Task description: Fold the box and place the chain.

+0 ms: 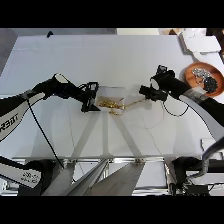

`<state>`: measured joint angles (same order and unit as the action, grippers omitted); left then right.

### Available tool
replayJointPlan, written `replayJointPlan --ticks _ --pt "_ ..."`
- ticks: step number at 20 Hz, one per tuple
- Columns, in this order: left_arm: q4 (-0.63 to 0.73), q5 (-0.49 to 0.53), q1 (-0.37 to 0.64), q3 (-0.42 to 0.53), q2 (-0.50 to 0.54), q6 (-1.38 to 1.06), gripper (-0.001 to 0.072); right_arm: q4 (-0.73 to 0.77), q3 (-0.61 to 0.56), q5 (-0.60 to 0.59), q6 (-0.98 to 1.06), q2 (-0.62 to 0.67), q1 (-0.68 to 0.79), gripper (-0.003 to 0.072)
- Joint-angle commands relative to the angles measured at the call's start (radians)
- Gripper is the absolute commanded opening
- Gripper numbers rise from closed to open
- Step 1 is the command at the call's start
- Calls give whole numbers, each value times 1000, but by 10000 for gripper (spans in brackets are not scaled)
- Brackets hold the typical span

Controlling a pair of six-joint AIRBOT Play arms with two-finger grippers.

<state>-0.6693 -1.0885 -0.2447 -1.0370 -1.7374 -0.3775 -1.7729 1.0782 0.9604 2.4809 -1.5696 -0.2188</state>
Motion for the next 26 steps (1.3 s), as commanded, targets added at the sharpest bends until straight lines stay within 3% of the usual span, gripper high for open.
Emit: replayJointPlan --ticks 1,8,13,21,26 --pt "0 0 0 0 0 0 333 0 -1 -78 10 -11 0 16" --pt "0 0 0 0 0 0 333 -66 -1 -78 -3 48 -55 14" --pt "0 0 0 0 0 0 333 -156 -1 -21 -22 130 -193 13" --pt "0 0 0 0 0 0 333 -151 -1 24 -163 299 -432 13" --pt "0 0 0 0 0 0 333 -86 0 -16 -252 349 -486 12"
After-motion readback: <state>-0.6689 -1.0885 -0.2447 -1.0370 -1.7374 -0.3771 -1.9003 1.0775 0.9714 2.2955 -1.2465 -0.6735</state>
